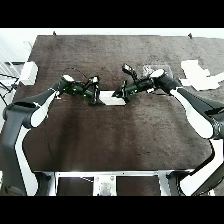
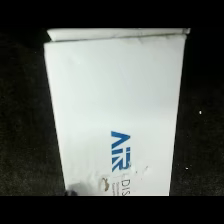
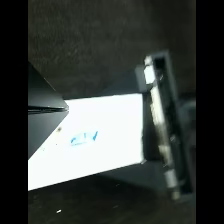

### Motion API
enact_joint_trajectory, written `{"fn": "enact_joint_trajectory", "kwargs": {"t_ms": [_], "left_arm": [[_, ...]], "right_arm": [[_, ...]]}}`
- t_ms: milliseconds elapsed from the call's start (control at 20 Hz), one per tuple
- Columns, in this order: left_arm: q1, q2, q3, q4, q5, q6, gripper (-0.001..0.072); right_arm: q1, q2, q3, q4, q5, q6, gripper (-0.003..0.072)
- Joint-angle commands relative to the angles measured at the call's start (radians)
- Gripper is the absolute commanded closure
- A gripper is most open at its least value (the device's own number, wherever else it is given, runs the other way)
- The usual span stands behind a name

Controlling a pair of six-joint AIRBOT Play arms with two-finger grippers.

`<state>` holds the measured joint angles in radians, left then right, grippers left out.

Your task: Fold the box and place the chain.

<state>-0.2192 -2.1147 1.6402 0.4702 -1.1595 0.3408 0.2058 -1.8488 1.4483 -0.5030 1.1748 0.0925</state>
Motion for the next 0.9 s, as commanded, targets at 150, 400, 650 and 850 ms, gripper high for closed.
{"fn": "enact_joint_trajectory", "kwargs": {"t_ms": [150, 400, 650, 850], "left_arm": [[0.001, 0.0, 0.0, 0.0, 0.0, 0.0, 0.0236], [0.001, 0.0, 0.0, 0.0, 0.0, 0.0, 0.0236], [0.001, 0.0, 0.0, 0.0, 0.0, 0.0, 0.0235], [0.001, 0.0, 0.0, 0.0, -0.001, 0.0, 0.0235]], "right_arm": [[0.014, -0.067, 0.0, -0.134, -0.014, 0.136, 0.0673], [0.006, -0.031, 0.014, -0.031, 0.009, 0.095, 0.0673], [0.0, 0.099, 0.014, 0.097, 0.032, 0.053, 0.0674], [-0.002, 0.253, -0.031, 0.111, 0.025, 0.08, 0.0675]]}}
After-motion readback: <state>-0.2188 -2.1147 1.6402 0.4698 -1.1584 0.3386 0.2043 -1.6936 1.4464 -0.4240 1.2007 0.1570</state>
